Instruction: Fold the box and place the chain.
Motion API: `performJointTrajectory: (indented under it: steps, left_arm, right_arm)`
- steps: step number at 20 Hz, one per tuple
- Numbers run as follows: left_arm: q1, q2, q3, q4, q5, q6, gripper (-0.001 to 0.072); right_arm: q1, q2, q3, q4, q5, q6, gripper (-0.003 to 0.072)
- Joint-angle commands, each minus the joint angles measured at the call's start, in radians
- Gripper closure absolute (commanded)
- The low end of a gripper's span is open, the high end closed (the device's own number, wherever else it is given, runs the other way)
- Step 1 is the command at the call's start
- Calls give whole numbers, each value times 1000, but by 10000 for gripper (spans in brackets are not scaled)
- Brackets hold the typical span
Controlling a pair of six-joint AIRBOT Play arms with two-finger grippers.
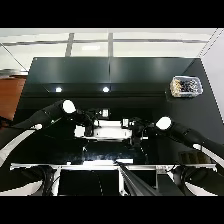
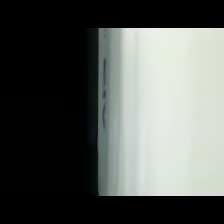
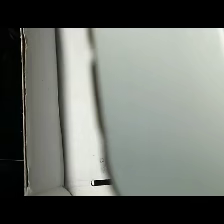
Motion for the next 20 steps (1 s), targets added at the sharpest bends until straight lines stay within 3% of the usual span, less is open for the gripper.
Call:
performJointTrajectory:
  steps: [1, 8, 9, 10, 18, 19, 20]
  left_arm:
    - [-1, 0, 0, 0, -1, 0, 679]
    - [-2, -2, 0, 0, 3, 0, 679]
    - [-2, -2, 0, 0, 3, 0, 679]
    - [-2, -2, 0, -1, 2, 0, 679]
    - [-2, -2, 0, -4, 2, 0, 677]
    - [-2, -2, 0, -4, 2, 0, 662]
    - [-2, -1, 0, -3, 2, -1, 558]
  right_arm:
    - [0, -1, -1, -5, -3, 4, -34]
    - [0, -1, -1, -6, -3, 3, -34]
    - [0, -1, -1, -6, -3, 3, 8]
    - [0, -1, -1, -6, -3, 3, 132]
    - [0, -1, -1, -6, -3, 3, 135]
    - [0, -1, -1, -6, -3, 4, 134]
    - [0, -1, -1, -6, -3, 3, 135]
